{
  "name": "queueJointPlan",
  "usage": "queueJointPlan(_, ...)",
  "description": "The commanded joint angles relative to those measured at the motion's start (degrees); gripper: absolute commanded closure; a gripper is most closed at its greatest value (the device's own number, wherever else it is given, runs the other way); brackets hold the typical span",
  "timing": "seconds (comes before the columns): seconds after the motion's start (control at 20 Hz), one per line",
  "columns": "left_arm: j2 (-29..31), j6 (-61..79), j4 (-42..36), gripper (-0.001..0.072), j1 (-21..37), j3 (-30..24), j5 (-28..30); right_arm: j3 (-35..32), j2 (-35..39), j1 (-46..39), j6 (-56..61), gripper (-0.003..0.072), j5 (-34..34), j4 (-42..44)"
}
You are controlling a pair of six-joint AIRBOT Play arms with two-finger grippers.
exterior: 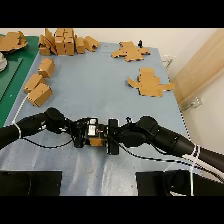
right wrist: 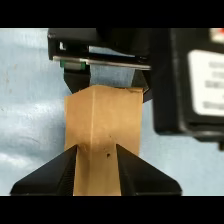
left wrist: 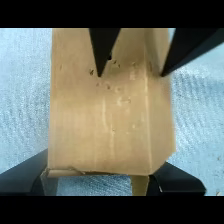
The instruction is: Fold the box.
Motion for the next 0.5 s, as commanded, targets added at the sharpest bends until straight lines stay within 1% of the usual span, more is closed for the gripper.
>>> queueJointPlan(0.0, 0.02, 0.02, 0.02, 0.0329, 0.04, -0.02, 0.0, 0.02, -0.04, 2.97, 0.96, 0.0295, 0.24, -9.38)
queueJointPlan(0.15, 0.02, 0.02, 0.02, 0.0329, 0.02, -0.02, -0.04, 0.02, 0.0, 5.75, 8.33, 0.0297, 1.09, -19.02)
queueJointPlan(0.2, 0.02, 0.02, 0.02, 0.0329, 0.04, -0.02, 0.0, 0.02, 0.0, 6.69, 9.99, 0.0315, 1.07, -21.75)
queueJointPlan(0.3, 0.02, 0.02, 0.02, 0.0329, 0.04, -0.02, -0.02, 0.02, 0.0, 7.98, 11.23, 0.0319, 1.07, -23.19)
queueJointPlan(0.35, 0.02, 0.02, 0.02, 0.0329, 0.04, -0.02, 0.0, 0.02, 0.0, 8.22, 11.23, 0.0342, 1.05, -22.93)
queueJointPlan(0.45, 0.02, 0.02, 0.02, 0.0329, 0.02, -0.02, -0.02, 0.02, 0.02, 8.22, 11.23, 0.0365, 0.81, -22.8)
